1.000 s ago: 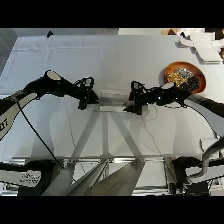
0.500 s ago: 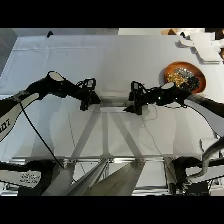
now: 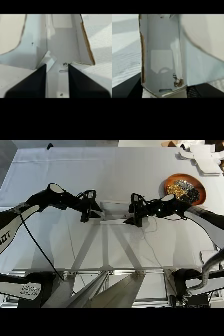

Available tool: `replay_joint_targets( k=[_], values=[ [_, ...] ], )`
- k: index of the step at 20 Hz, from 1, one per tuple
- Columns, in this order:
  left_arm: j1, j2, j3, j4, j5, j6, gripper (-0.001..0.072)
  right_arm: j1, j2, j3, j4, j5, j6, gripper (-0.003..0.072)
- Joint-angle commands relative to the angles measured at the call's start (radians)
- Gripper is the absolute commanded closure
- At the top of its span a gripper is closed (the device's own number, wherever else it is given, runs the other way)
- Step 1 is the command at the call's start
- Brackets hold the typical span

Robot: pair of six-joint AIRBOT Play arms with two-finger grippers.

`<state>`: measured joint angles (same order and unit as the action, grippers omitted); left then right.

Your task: Fold the box and place the chain.

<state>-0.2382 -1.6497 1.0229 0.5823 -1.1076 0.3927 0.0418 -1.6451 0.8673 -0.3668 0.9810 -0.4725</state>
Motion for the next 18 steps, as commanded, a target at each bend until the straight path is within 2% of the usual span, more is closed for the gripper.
replay_joint_targets(
  k=[1,2,4,6,9,12,14,18],
  values=[
    [0.002,0.003,0.000,0.037,-0.003,-0.060,0.0626,0.001,0.000,0.000,0.001,0.000,0.000,0.0225],
    [0.003,0.006,0.000,0.072,-0.005,-0.064,0.0698,0.001,0.000,0.000,0.001,0.000,0.000,0.0225],
    [0.011,0.029,0.000,0.132,-0.010,-0.064,0.0698,0.001,0.000,0.000,0.001,0.000,0.000,0.0225],
    [0.028,0.079,0.000,0.133,-0.019,-0.090,0.0698,0.001,0.000,0.000,0.001,0.000,0.000,0.0225],
    [0.062,0.177,0.000,0.137,-0.027,-0.248,0.0701,0.001,0.000,0.000,0.001,0.000,0.000,0.0225],
    [0.109,0.276,0.000,0.183,-0.030,-0.521,0.0703,0.001,0.000,0.000,0.001,0.000,0.000,0.0225],
    [0.140,0.326,0.000,0.285,-0.030,-0.703,0.0703,0.001,0.000,0.000,0.000,0.000,0.000,0.0225],
    [0.157,0.324,0.000,0.538,-0.035,-1.171,0.0701,0.001,0.000,0.000,0.001,0.000,0.000,0.0225]
  ],
)
